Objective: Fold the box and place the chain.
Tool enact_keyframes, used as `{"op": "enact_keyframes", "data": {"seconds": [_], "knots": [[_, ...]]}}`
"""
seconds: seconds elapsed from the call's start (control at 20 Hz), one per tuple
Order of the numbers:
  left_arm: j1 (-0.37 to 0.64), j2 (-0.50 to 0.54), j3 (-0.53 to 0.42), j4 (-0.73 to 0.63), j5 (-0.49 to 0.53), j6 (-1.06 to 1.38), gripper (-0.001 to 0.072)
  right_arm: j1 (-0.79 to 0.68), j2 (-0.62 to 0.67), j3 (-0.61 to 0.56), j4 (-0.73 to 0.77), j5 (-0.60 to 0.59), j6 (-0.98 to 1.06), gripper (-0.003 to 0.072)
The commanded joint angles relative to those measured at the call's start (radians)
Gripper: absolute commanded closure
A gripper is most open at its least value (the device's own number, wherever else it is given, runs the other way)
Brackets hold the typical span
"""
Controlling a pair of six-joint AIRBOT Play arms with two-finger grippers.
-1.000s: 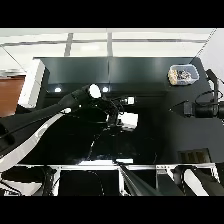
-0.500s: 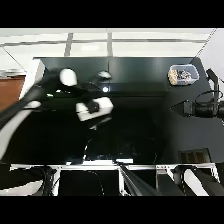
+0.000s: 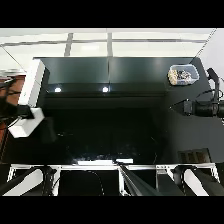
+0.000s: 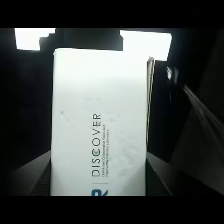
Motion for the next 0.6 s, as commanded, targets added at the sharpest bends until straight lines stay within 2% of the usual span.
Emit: {"op": "enact_keyframes", "data": {"seconds": [0.0,0.1,0.2,0.35,0.45,0.5,0.55], "knots": [[0.167,0.018,-0.027,0.018,0.166,0.034,0.0395,0.0,0.001,0.0,0.046,-0.034,0.0,0.0666],[0.163,0.018,-0.027,0.009,0.278,0.103,0.0395,0.0,0.001,0.0,0.083,-0.037,0.0,0.0666],[0.16,0.011,-0.027,-0.061,0.361,0.169,0.0395,0.0,0.001,0.0,0.086,-0.037,0.0,0.0666],[0.159,-0.023,-0.027,-0.189,0.363,0.311,0.0396,0.0,0.001,0.0,0.085,-0.037,0.0,0.0666],[0.159,-0.044,-0.027,-0.201,0.373,0.318,0.0392,0.0,0.001,0.0,0.085,-0.037,0.0,0.0666],[0.159,-0.05,-0.027,-0.201,0.381,0.318,0.0224,0.0,0.001,0.0,0.085,-0.036,0.0,0.0666],[0.159,-0.053,-0.026,-0.201,0.396,0.315,-0.0003,0.001,0.001,0.0,0.085,-0.036,0.0,0.0665]]}}
